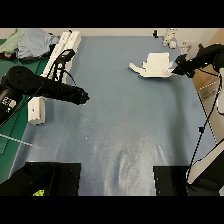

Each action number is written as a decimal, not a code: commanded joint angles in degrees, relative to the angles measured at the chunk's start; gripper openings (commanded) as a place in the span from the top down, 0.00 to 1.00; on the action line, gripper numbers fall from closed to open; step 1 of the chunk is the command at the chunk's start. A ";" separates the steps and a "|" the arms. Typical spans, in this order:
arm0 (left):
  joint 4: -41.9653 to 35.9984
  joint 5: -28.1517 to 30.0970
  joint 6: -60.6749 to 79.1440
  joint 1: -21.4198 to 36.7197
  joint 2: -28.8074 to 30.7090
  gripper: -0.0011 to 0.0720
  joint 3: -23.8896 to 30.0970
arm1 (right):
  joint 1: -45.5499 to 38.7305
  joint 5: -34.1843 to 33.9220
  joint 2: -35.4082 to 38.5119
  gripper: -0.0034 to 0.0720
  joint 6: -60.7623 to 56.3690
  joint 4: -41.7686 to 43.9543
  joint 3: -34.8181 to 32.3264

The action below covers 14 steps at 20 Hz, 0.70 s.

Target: Fold the box.

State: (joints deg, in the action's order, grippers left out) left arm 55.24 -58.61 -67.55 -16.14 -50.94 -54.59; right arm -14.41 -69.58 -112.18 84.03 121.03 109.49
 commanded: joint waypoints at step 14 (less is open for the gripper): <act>0.02 0.02 0.02 -0.04 0.00 0.97 0.00 | 12.39 -2.23 44.76 0.97 0.42 -2.19 -60.63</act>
